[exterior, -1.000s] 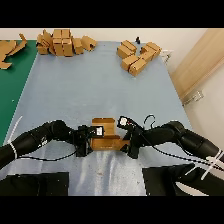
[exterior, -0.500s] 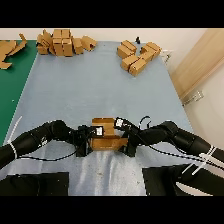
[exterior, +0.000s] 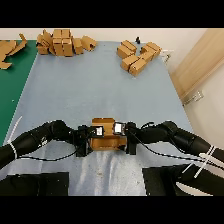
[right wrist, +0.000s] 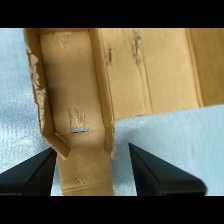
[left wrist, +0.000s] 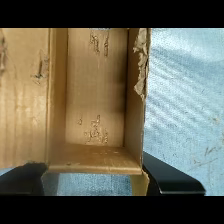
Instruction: Fold the box.
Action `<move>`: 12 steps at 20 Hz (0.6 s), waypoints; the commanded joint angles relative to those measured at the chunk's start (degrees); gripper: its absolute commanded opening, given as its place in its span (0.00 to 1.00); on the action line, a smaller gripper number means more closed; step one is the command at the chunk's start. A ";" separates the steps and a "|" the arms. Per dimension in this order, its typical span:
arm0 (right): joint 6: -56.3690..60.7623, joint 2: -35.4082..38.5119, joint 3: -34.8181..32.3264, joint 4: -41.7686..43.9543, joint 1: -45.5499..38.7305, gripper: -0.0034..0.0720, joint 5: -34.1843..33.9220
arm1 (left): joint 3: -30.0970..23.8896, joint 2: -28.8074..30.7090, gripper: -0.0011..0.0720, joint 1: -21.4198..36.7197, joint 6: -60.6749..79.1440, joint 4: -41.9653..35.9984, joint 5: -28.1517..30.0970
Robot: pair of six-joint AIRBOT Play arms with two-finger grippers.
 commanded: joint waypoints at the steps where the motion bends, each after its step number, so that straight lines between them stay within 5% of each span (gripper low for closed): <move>1: -5.44 -0.02 0.04 3.80 0.22 0.88 0.22 | 0.04 0.02 0.73 0.00 0.02 0.00 0.02; 4: -5.42 -0.02 0.04 3.87 2.16 0.39 0.15 | 0.04 0.00 0.73 0.00 0.00 0.00 0.02; 12: -5.42 -0.11 0.04 5.27 3.37 0.34 1.81 | 0.04 0.02 0.73 0.00 0.02 0.00 0.02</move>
